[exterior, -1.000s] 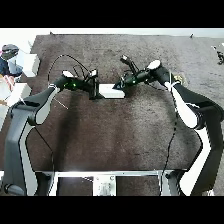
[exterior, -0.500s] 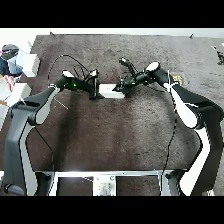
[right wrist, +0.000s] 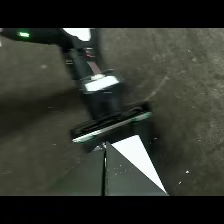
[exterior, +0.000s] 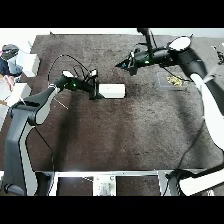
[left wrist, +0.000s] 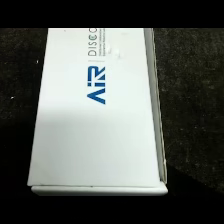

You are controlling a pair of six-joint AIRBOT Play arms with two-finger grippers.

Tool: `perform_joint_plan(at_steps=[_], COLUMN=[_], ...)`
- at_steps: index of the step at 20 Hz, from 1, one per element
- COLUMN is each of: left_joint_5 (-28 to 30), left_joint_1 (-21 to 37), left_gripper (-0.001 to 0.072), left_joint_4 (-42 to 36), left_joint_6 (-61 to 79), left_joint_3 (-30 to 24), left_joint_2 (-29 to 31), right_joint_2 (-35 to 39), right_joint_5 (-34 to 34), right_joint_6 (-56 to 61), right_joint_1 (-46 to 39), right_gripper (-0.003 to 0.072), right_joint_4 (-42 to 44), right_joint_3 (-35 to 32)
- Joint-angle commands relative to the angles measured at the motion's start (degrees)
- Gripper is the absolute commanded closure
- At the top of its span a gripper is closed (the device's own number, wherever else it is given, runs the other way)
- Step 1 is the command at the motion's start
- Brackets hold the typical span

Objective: Fold the box and place the chain.

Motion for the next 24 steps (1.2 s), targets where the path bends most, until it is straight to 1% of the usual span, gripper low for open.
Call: perform_joint_plan(at_steps=[1,3,7,8,10,13,16,18,24], left_joint_5=[-0.02,-0.02,-0.02,-0.02,-0.02,-0.02,-0.02,-0.02,-0.02], left_joint_1=[0.02,0.02,0.02,0.02,0.02,0.02,0.02,0.02,0.02], left_gripper=[0.0172,0.0172,0.0172,0.0172,0.0172,0.0172,0.0172,0.0172,0.0172], left_joint_4=[0.04,0.04,0.04,0.04,0.04,0.04,0.04,0.04,0.04], left_joint_6=[0.09,0.09,0.09,0.09,0.09,0.09,0.09,0.09,0.09], left_joint_3=[-0.02,-0.02,-0.02,-0.02,-0.02,-0.02,-0.02,-0.02,-0.02], left_joint_2=[0.02,0.02,0.02,0.02,0.02,0.02,0.02,0.02,0.02], right_joint_2=[13.20,22.53,45.40,50.77,61.35,75.47,85.07,88.52,89.26], right_joint_5=[-9.70,-18.80,-44.37,-49.00,-56.78,-61.70,-66.88,-69.88,-71.14], right_joint_6=[3.13,3.85,3.85,3.82,3.85,4.98,5.51,5.49,5.49], right_joint_1=[-3.23,-5.77,-8.79,-9.07,-9.07,-9.07,-9.07,-9.07,-9.07], right_gripper=[0.0678,0.0678,0.0677,0.0677,0.0677,0.0676,0.0676,0.0676,0.0677], right_joint_4=[0.15,0.13,0.15,0.17,0.37,0.35,0.31,0.28,0.28], right_joint_3=[-11.54,-22.88,-49.90,-56.00,-67.98,-82.86,-91.47,-94.18,-94.75])
